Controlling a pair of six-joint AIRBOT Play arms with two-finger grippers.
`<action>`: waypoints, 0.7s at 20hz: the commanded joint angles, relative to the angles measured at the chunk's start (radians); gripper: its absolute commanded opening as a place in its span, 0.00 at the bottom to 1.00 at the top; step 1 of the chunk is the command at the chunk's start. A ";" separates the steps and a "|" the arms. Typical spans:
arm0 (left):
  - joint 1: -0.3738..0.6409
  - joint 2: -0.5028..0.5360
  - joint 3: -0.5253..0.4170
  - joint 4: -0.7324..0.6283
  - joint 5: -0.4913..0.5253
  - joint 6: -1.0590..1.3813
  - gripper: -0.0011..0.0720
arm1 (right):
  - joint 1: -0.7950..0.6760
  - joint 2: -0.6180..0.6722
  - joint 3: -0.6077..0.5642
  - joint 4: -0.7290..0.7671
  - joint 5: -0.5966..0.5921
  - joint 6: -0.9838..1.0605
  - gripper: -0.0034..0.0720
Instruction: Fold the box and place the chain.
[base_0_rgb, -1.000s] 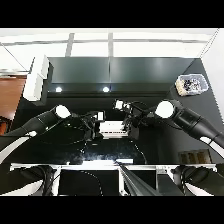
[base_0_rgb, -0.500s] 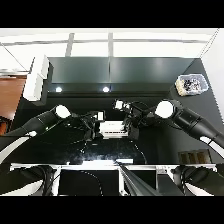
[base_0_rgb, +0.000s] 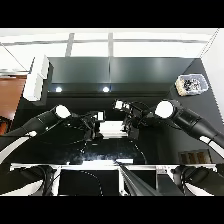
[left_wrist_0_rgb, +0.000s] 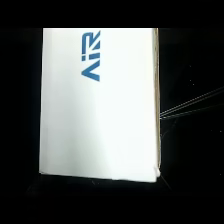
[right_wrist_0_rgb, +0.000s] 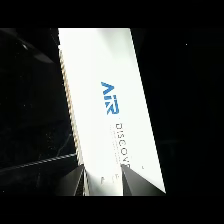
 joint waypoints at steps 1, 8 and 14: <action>0.001 0.000 0.000 0.000 0.000 0.000 0.47 | 0.000 -0.002 0.000 0.000 0.000 0.002 0.42; 0.001 0.000 0.000 0.000 0.000 0.000 0.47 | 0.000 -0.017 -0.009 0.000 -0.005 0.003 0.42; 0.001 0.000 0.000 0.000 -0.002 0.000 0.47 | 0.000 -0.043 -0.009 0.000 -0.009 0.003 0.42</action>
